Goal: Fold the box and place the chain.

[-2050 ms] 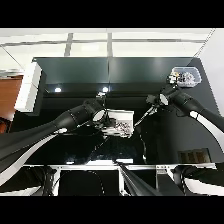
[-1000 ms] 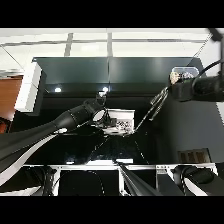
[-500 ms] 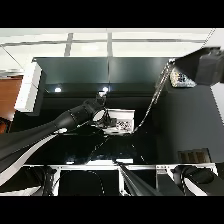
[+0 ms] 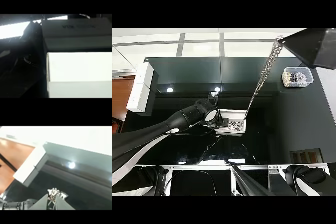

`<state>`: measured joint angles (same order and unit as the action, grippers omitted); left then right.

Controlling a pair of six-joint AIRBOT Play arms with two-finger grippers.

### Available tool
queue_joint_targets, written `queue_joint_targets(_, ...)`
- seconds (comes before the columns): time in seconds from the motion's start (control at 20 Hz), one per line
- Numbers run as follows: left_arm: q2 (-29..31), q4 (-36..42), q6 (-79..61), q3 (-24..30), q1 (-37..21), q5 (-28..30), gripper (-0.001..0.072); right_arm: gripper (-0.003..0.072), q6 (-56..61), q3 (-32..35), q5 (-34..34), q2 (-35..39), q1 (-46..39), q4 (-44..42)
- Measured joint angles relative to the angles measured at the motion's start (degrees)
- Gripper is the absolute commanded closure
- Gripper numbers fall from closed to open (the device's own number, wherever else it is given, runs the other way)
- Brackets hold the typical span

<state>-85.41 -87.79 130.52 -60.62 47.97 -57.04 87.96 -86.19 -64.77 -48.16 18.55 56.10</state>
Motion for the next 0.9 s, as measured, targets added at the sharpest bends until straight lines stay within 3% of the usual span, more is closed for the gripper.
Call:
queue_joint_targets(0.3, 0.0, 0.0, 0.0, 0.0, 0.0, 0.0, 0.0681, 0.0672, -0.5, 4.8, -6.4, -4.4, 0.2, -3.4)
queue_joint_targets(0.6, 0.0, 0.0, 0.0, 0.0, 0.0, 0.0, 0.0681, 0.0673, -0.6, 12.3, -14.3, -5.4, 0.2, -0.6)
queue_joint_targets(0.9, 0.0, 0.0, 0.0, 0.0, 0.0, 0.0, 0.0681, 0.0672, -0.8, 19.5, -14.4, -5.5, 0.1, -2.5)
